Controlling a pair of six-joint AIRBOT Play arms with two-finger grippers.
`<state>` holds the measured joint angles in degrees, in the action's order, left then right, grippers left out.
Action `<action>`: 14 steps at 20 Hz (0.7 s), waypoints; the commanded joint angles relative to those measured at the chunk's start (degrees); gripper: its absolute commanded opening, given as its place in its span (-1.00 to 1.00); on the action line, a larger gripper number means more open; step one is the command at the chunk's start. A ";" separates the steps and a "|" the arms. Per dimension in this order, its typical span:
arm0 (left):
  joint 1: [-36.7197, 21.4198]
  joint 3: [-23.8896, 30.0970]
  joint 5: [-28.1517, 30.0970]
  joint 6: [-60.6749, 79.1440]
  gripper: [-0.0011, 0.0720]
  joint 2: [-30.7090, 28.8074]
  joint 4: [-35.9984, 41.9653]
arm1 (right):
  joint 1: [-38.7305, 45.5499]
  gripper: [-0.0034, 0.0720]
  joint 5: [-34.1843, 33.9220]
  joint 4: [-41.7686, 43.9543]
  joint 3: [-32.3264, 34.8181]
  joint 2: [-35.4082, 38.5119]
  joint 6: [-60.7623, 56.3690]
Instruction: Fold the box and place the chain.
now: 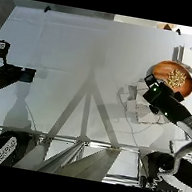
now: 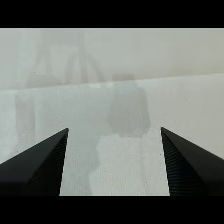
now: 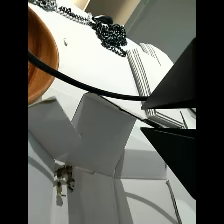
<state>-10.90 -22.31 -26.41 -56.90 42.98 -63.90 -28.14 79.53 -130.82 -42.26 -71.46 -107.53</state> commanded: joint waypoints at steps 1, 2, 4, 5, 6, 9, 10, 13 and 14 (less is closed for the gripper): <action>0.02 -0.04 0.02 0.02 0.78 -0.02 0.00 | 0.42 -0.58 -0.87 0.81 0.02 -0.66 -0.07; 0.02 -0.04 0.02 0.02 0.78 -0.02 0.00 | 0.42 -0.58 -1.01 0.81 0.02 -1.20 -0.09; 0.02 -0.04 0.00 0.02 0.78 -0.02 0.00 | 0.42 -0.59 -1.09 0.79 0.02 -2.43 -0.20; 0.02 -0.04 0.02 0.02 0.78 -0.02 0.00 | 0.42 -0.65 -1.36 0.74 0.02 -2.67 -0.20; 0.02 -0.04 0.02 0.02 0.78 -0.02 0.00 | 0.42 -0.66 -1.68 0.37 0.02 -2.67 -0.22; 0.02 -0.04 0.02 0.02 0.78 -0.02 0.00 | 0.70 -0.66 -2.56 -1.77 0.02 -2.67 -0.20; 0.02 -0.04 0.02 0.02 0.78 -0.02 0.00 | 1.36 -0.66 -2.40 -1.73 0.02 -2.67 -0.24; 0.02 -0.04 0.02 0.02 0.78 -0.02 0.00 | 3.98 -0.55 -0.83 -1.70 0.02 -2.67 -0.22; 0.02 -0.04 0.02 0.02 0.78 -0.02 0.00 | 4.44 -0.55 -0.98 -1.60 0.02 -2.67 -0.20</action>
